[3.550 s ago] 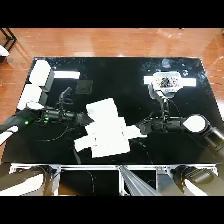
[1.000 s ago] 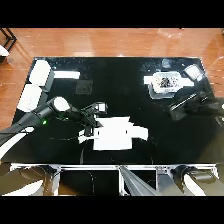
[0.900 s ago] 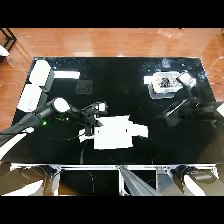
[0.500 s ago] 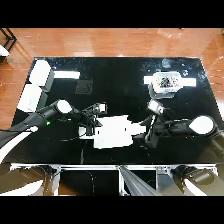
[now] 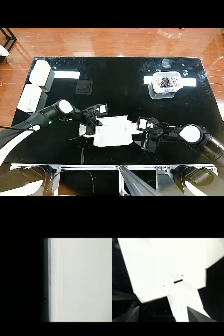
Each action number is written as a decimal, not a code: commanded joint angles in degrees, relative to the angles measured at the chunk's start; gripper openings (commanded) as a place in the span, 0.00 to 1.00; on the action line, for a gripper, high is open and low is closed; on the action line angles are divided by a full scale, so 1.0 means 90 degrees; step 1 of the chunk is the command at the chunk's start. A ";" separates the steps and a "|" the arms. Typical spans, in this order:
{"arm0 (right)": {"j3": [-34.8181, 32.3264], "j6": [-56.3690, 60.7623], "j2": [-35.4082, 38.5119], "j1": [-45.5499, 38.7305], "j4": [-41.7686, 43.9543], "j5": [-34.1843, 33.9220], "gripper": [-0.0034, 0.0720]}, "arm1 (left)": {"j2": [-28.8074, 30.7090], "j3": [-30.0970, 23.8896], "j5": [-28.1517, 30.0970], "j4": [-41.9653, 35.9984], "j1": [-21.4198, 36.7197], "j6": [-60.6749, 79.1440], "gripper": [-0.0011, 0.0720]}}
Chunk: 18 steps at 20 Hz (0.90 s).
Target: Fold the box and place the chain.
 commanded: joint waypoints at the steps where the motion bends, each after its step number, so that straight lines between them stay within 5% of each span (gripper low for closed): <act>1: -0.0039 -0.0294 -0.0019 0.0095 -0.0134 -0.0073 0.96 | -0.0124 -0.0002 0.0068 -0.0002 -0.0005 0.0051 0.05; 18: -0.0039 -0.0634 -0.1205 0.1491 0.0053 -0.1775 0.95 | -0.0121 0.0100 -0.0289 0.0058 -0.0005 0.0051 0.04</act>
